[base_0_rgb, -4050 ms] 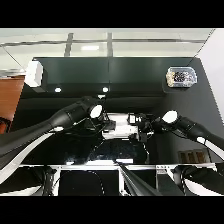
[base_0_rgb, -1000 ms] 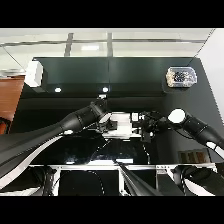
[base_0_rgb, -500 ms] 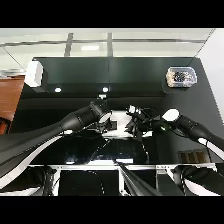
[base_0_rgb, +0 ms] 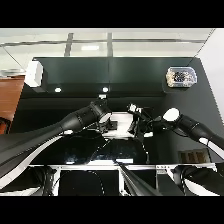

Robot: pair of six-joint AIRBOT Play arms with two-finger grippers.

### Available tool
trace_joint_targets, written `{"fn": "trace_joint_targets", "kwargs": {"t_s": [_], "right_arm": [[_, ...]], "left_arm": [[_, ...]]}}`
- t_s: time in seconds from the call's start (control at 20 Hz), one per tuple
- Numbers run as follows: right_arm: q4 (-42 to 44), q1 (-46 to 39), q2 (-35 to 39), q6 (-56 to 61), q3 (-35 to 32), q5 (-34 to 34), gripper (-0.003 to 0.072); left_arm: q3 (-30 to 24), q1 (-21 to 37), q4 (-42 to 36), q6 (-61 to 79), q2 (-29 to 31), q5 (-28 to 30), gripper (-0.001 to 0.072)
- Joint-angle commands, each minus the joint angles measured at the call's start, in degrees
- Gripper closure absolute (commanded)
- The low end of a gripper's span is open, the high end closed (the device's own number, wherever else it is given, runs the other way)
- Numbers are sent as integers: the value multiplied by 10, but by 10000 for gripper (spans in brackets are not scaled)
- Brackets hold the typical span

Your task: Fold the box and place the chain.

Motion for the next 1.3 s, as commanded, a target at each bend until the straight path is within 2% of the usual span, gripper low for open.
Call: {"fn": "trace_joint_targets", "kwargs": {"t_s": [0.0, 0.1, 0.15, 0.25, 0.4, 0.5, 0.65, 0.8, 0.9, 1.05, 1.1, 1.15, 1.2, 1.25], "right_arm": [[-91, -52, 39, 242, 35, 123, 677], [-176, -137, 75, 401, 75, 219, 676], [-213, -186, 89, 441, 83, 244, 676], [-246, -297, 100, 482, 74, 237, 675], [-194, -413, 99, 591, 2, 160, 676], [-183, -410, 97, 605, -48, 130, 676], [-137, -356, 65, 588, -101, 94, 675], [1, -268, 25, 497, -106, 93, 675], [88, -218, 14, 436, -106, 66, 674], [86, -194, 14, 416, -82, 63, 661], [77, -195, 14, 416, -71, 79, 496], [72, -194, 14, 416, -60, 94, 247], [72, -194, 14, 415, -50, 113, 51], [76, -194, 14, 416, -42, 129, 51]], "left_arm": [[1, 0, 1, 0, 0, 0, 682], [1, 0, 1, 0, 0, -1, 681], [1, 0, 1, 0, 0, -1, 682], [1, 0, 1, 0, 0, -1, 682], [1, 0, 1, 0, 0, -1, 682], [1, 0, 0, 0, 0, -1, 681], [1, 0, 0, 0, 0, -1, 681], [1, 0, 0, 0, 0, -1, 682], [1, 0, 1, 0, 0, -1, 681], [1, 0, 1, 0, 0, -2, 682], [1, 0, 1, 0, 0, -2, 682], [1, 0, 0, 0, 0, -3, 682], [1, 0, 0, 0, 0, -3, 682], [1, 0, 1, 0, 0, -3, 682]]}}
